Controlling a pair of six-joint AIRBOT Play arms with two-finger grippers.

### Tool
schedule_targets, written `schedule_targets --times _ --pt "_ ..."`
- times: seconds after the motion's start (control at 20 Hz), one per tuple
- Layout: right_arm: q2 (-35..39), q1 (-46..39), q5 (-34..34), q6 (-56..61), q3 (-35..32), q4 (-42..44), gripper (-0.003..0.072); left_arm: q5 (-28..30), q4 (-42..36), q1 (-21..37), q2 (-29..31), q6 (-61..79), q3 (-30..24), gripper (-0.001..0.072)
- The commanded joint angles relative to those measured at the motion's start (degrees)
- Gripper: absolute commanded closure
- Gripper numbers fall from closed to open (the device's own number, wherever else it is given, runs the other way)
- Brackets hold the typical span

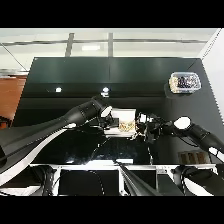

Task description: Fold the box and place the chain.

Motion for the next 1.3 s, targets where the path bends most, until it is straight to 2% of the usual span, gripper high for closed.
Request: schedule_targets --times 0.0,0.2,0.4,0.55,0.65,0.85,1.05,1.15,1.2,1.25 --pt "4.0 0.0 0.0 13.2 1.0 -4.7 0.0670 0.0 0.0 0.0 0.0 0.0 0.0 0.0678" --pt "12.2 -0.1 3.5 33.1 4.4 -15.6 0.0670 0.1 0.0 0.0 0.0 0.0 0.0 0.0678" --pt "18.2 -0.1 11.3 41.5 11.3 -15.7 0.0670 0.1 0.0 0.0 0.0 0.0 0.0 0.0678" --pt "19.4 -0.1 18.3 47.7 18.8 -14.9 0.0670 0.1 0.0 0.0 0.0 0.0 0.0 0.0678" --pt "19.4 -0.1 21.9 49.8 22.9 -11.1 0.0670 0.1 0.0 0.0 0.0 0.0 0.0 0.0678" --pt "16.6 0.9 22.3 49.8 22.1 0.8 0.0670 0.1 0.0 0.0 0.0 0.0 0.0 0.0678" --pt "10.4 2.9 17.6 50.2 16.6 0.8 0.0663 0.0 0.0 0.0 0.0 0.0 0.0 0.0678" --pt "9.4 2.0 16.7 50.9 16.1 -4.0 0.0351 0.1 0.0 0.0 0.0 0.0 0.0 0.0678" --pt "9.5 0.0 17.7 50.9 16.3 -6.1 0.0309 0.1 0.0 0.0 0.0 0.0 0.0 0.0678" --pt "9.6 -2.4 19.1 50.8 16.4 -7.8 0.0309 0.1 0.0 0.0 0.0 0.0 0.0 0.0678"
